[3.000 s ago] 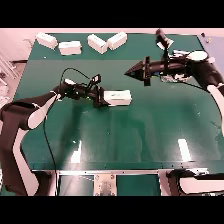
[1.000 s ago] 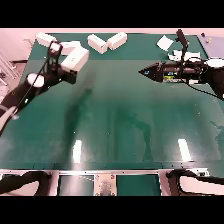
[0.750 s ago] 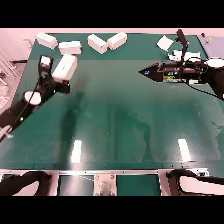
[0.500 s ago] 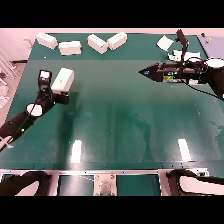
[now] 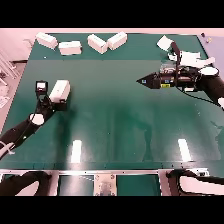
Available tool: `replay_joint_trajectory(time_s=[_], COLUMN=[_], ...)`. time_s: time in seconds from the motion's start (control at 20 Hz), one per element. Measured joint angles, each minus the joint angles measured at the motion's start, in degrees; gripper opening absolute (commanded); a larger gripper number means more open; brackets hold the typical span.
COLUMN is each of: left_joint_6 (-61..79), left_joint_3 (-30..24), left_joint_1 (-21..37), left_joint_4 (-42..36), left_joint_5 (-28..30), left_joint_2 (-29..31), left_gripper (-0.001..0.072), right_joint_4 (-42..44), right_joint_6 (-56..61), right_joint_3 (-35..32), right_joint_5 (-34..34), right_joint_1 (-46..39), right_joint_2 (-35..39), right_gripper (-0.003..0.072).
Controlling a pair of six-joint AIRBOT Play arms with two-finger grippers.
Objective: Fold the box and place the chain.
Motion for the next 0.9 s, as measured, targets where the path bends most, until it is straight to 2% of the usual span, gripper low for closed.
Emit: replay_joint_trajectory(time_s=[0.2,0.3,0.5,0.55,0.6,0.65,0.7,0.9], left_joint_6=[-0.6,-0.5,-0.2,-0.2,-0.1,-0.1,0.0,0.4], left_joint_3=[-0.8,-0.9,-1.0,-1.0,-1.0,-1.0,-1.0,-1.0], left_joint_1=[0.0,0.0,0.0,0.0,0.0,0.0,0.0,0.0], left_joint_4=[0.0,0.0,0.3,0.4,0.4,0.5,0.5,0.9], left_joint_5=[-0.3,-1.0,-3.4,-4.5,-5.9,-7.5,-9.6,-17.2], left_joint_2=[-0.6,-0.4,4.4,6.7,9.4,12.2,15.5,28.3], left_gripper=[0.0720,0.0720,0.0720,0.0630,0.0394,0.0079,0.0023,0.0020], right_joint_4=[-0.1,-0.1,0.0,-0.1,-0.2,-0.6,-1.0,-4.0], right_joint_6=[-0.1,-0.1,-0.1,0.1,0.5,1.4,1.7,2.8], right_joint_3=[-0.9,-1.1,-1.2,-1.2,-1.3,-1.3,-1.5,-4.9], right_joint_5=[0.0,0.1,0.3,0.3,0.3,0.2,-0.1,-4.2], right_joint_1=[-0.2,-0.5,-2.7,-3.8,-4.9,-6.2,-7.3,-10.9], right_joint_2=[0.1,0.9,6.7,9.0,11.3,13.8,16.3,27.9], right_gripper=[0.0050,0.0013,0.0011,0.0010,0.0010,0.0009,0.0009,0.0008])
